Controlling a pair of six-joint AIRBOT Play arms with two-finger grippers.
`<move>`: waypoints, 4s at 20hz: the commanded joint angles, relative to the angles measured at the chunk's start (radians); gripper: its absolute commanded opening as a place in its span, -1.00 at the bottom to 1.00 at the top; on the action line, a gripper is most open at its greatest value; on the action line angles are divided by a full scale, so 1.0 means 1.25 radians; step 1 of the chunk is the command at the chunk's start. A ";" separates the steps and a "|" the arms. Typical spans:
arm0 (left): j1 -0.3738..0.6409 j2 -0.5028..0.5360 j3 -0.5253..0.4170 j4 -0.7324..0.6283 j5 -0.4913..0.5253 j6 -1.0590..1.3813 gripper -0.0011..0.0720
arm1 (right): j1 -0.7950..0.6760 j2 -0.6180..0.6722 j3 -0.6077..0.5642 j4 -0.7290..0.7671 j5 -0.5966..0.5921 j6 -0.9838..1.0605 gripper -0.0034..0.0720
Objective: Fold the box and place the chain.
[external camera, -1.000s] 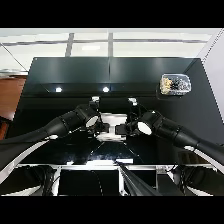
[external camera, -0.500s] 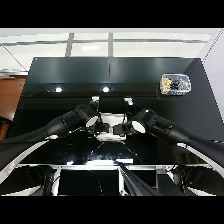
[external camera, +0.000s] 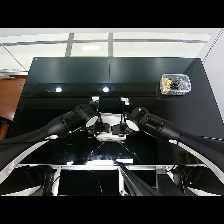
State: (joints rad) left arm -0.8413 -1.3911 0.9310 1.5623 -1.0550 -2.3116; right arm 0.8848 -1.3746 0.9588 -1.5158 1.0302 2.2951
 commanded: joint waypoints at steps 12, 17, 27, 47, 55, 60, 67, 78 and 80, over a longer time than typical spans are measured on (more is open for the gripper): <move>0.000 -0.001 0.000 0.000 -0.002 0.000 -0.88 | -0.005 -0.038 0.027 -0.003 0.033 0.062 -0.13; 0.000 -0.001 0.000 0.000 -0.002 0.000 -0.88 | -0.005 -0.052 0.027 -0.003 0.037 0.062 -0.13; 0.000 -0.001 0.000 0.000 -0.001 0.000 -0.88 | -0.005 -0.055 0.027 -0.003 0.031 0.064 -0.56; 0.000 -0.001 0.000 0.000 -0.002 0.000 -0.88 | -0.005 -0.063 0.050 0.018 0.087 0.049 -0.09; 0.000 -0.001 0.000 0.000 -0.003 0.000 -0.88 | -0.004 -0.065 0.080 0.009 0.097 0.042 -0.09; 0.000 -0.001 0.000 0.000 -0.004 0.000 -0.88 | -0.002 -0.087 0.080 -0.010 0.128 0.045 -0.34; 0.000 -0.001 0.000 -0.003 -0.003 0.000 -0.88 | 0.013 -0.088 0.080 -0.004 0.113 0.046 -0.83; 0.000 -0.001 0.000 -0.003 -0.007 0.000 -0.88 | 0.000 -0.031 0.081 -0.021 0.121 0.001 0.29; 0.000 -0.001 0.000 -0.003 -0.011 0.000 -0.88 | -0.012 0.014 0.081 -0.024 0.146 -0.046 0.28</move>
State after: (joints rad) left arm -0.8413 -1.3914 0.9310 1.5593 -1.0588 -2.3104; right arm 0.8848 -1.4128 1.0595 -1.5394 1.1805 2.3047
